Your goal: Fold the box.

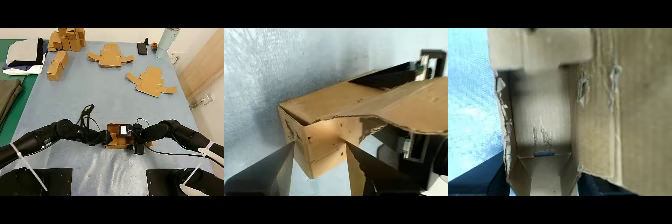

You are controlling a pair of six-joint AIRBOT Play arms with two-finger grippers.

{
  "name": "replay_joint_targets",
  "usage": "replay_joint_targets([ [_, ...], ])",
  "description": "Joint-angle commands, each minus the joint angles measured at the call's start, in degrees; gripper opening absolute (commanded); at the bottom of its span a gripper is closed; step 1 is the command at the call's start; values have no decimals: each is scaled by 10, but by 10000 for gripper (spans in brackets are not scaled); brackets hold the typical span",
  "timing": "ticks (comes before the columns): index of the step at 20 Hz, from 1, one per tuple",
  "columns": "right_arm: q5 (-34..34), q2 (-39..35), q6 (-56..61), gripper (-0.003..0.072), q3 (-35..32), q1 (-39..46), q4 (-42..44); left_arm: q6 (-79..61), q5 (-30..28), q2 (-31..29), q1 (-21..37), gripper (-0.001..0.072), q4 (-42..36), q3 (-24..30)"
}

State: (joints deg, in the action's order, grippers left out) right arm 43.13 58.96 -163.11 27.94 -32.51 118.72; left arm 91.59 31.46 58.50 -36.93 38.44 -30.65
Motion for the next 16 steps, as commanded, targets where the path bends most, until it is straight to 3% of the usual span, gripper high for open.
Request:
replay_joint_targets([
  [1,0,0,0,530,0,0,0,116,14,47,-33,510,114,-38],
  [7,0,0,0,530,0,0,0,304,108,116,-69,509,309,-155],
  [12,0,0,0,530,0,0,0,491,182,146,-128,509,445,-220],
  [16,0,0,0,530,0,0,0,535,241,186,-160,509,483,-274],
])
